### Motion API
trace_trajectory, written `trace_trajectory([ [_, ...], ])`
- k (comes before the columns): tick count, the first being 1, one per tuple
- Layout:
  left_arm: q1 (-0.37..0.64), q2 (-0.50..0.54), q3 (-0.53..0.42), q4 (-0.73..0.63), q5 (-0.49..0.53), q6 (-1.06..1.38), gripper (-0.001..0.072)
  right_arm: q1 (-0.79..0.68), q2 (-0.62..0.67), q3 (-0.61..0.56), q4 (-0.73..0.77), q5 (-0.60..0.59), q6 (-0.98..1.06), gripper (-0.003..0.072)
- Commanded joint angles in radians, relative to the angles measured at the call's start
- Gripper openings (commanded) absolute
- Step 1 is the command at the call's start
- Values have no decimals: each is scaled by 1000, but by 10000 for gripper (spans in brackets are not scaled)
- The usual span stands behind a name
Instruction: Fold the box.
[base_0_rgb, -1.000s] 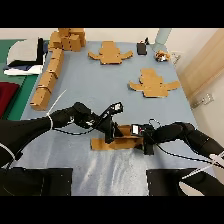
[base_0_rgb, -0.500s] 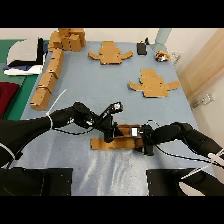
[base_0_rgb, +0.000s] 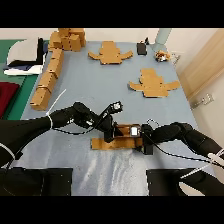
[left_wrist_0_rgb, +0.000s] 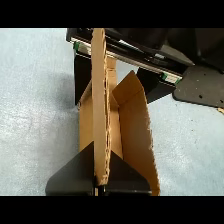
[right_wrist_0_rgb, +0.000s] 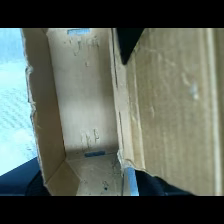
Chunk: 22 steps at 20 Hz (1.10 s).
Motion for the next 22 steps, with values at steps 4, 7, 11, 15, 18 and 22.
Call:
trace_trajectory([
  [4,-1,0,0,1,-1,0,13,1,-1,1,0,4,1,647],
  [7,-1,0,0,1,-1,0,13,1,-1,1,0,0,13,646],
  [11,0,2,0,-8,-8,-13,13,1,0,1,0,0,21,647],
  [15,2,32,5,3,-25,-19,13,1,0,1,0,0,21,647],
  [18,1,30,11,2,-4,-17,13,1,0,1,0,0,21,647],
  [22,1,16,11,2,9,-18,13,1,0,-1,-1,-5,21,647],
])
